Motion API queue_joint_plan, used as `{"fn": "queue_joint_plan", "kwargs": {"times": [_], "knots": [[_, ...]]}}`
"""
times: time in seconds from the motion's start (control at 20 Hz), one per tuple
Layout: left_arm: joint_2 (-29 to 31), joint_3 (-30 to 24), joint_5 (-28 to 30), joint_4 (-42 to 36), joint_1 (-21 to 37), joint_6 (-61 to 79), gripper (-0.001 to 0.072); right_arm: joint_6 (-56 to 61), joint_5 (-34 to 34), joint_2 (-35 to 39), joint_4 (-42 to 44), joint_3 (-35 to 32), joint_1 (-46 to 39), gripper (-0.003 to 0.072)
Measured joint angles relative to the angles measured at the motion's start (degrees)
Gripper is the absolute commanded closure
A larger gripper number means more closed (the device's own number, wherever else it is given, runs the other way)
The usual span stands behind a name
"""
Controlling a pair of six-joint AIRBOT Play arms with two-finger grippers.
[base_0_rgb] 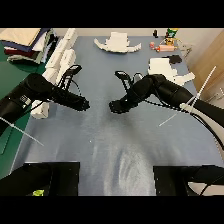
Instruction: Fold the box.
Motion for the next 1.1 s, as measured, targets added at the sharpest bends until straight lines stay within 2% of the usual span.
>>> {"fn": "queue_joint_plan", "kwargs": {"times": [0.9, 0.95, 1.05, 1.1], "knots": [[0.0, 0.0, 0.0, 0.0, 0.0, 0.0, 0.0699, 1.3, 1.6, -0.1, 0.9, 0.4, -0.1, 0.0683], [0.0, 0.0, 0.0, 0.0, 0.0, 0.0, 0.0698, 2.9, 1.5, -0.1, 0.7, 1.2, -0.5, 0.0653], [0.0, 0.0, 0.0, 0.0, 0.0, 0.0, 0.0698, 6.4, -0.6, -0.1, -3.2, 5.3, -3.3, 0.0359], [0.0, 0.0, 0.0, 0.0, 0.0, 0.0, 0.0699, 7.9, -2.6, -0.3, -5.8, 8.1, -5.5, 0.0325]]}}
